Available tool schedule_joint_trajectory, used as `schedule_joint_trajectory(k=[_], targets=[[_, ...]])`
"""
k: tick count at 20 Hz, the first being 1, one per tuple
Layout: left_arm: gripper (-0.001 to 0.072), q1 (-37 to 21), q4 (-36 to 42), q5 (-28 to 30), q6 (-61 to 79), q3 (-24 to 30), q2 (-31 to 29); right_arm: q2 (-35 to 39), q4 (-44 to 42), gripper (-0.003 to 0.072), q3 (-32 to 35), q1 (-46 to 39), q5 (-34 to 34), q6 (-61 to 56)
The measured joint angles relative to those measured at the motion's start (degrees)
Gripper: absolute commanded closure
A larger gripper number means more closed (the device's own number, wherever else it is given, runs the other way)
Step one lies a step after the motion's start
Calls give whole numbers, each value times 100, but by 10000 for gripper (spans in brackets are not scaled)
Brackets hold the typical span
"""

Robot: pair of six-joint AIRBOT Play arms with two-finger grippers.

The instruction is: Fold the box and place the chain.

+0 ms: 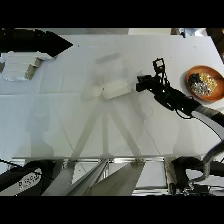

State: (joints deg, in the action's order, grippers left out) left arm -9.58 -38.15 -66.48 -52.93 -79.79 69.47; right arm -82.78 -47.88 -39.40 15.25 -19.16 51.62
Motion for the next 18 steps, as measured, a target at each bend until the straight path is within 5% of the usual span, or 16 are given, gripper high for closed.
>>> schedule_joint_trajectory(k=[18], targets=[[8,0,0,2,-2,-2,0,-149,236,669,2,2,168,-901]])
